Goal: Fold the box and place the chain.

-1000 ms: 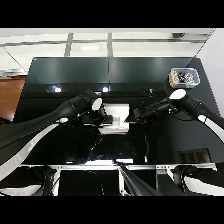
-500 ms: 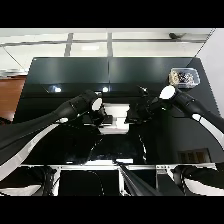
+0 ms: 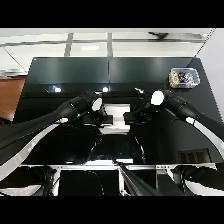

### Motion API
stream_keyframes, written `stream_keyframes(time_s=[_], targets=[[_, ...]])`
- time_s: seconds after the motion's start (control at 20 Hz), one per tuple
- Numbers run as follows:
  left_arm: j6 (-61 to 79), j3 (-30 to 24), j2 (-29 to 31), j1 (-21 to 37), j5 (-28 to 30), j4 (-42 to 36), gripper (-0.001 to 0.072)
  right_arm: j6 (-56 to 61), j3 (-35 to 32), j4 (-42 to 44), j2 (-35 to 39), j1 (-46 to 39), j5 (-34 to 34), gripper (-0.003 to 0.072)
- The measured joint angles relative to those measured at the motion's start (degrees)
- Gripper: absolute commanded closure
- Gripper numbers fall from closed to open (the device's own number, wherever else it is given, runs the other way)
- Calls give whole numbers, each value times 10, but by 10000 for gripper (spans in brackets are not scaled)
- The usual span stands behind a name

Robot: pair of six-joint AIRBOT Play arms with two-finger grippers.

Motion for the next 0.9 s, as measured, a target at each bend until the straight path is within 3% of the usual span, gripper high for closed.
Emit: stream_keyframes(time_s=[0.3,0.55,0.85,0.9], targets=[[0,0,0,0,0,1,683,123,24,-90,-6,51,-19,386],[0,0,0,0,-1,1,683,249,73,-204,-31,105,23,386],[0,0,0,0,-1,1,683,337,87,-262,-56,143,50,387],[0,0,0,0,-1,1,683,346,88,-267,-59,146,51,473]])
